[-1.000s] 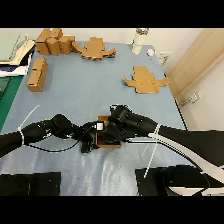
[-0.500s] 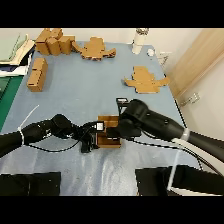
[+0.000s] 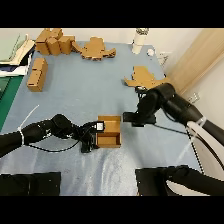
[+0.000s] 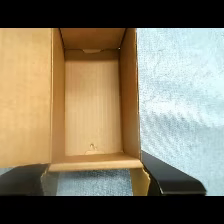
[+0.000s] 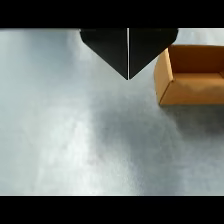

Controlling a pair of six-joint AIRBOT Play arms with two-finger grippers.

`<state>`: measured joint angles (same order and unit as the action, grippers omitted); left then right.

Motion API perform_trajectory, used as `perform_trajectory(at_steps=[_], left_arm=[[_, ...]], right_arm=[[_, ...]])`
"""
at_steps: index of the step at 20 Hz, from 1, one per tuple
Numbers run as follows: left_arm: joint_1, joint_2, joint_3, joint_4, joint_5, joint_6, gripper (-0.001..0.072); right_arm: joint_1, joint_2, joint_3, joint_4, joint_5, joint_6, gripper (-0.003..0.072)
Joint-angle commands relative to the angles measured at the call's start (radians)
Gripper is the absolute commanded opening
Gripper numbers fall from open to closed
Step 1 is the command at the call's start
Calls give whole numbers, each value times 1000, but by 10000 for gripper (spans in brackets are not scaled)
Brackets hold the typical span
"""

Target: Fold the box.

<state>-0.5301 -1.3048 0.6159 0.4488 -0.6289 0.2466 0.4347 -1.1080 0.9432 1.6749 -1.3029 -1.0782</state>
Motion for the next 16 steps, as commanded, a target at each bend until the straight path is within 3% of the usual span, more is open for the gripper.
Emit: perform_trajectory(at_steps=[1, 3, 5, 9, 16], left_arm=[[0, 0, 0, 0, 0, 0, 527], [0, 0, 0, 0, 0, 0, 527], [0, 0, 0, 0, 0, 0, 527], [0, 0, 0, 0, 0, 0, 527], [0, 0, 0, 0, -3, 0, 527]], right_arm=[[-262, -143, 1, 456, 142, -533, 0], [-356, -253, 8, 751, 139, -815, -1], [-378, -333, 24, 903, 66, -1029, 0], [-320, -306, 18, 915, -97, -1305, 0], [-161, -106, -90, 791, 12, -1331, 0]])
